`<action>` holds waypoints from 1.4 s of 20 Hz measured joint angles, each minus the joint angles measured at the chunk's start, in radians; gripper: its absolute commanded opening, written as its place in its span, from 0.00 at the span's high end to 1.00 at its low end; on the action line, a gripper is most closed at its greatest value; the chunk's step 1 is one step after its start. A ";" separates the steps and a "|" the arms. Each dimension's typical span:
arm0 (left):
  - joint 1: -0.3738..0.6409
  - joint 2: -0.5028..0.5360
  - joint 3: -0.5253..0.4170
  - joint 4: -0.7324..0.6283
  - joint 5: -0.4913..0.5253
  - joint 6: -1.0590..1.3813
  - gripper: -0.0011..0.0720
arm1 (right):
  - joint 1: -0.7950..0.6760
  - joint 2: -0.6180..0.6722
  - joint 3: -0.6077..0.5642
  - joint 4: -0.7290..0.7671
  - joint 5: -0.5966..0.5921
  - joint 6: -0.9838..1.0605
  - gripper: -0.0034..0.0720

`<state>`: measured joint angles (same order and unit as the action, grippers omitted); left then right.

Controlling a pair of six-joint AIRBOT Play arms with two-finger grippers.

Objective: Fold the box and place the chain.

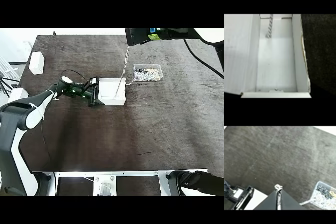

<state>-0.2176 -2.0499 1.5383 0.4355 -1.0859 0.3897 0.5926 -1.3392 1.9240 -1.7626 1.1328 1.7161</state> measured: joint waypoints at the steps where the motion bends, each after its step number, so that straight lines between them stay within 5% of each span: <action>1: 0.000 0.000 0.000 0.000 0.000 0.000 0.59 | 0.000 0.005 0.000 -0.006 0.005 0.001 0.94; 19: 0.000 0.000 0.000 0.000 0.000 0.000 0.59 | 0.098 0.031 0.000 -0.048 0.060 0.009 0.94; 28: 0.000 0.000 0.000 0.000 0.000 0.000 0.59 | 0.124 -0.061 0.000 -0.031 0.016 0.071 0.94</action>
<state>-0.2176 -2.0499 1.5383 0.4355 -1.0859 0.3897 0.7166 -1.4002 1.9240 -1.7931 1.1492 1.7874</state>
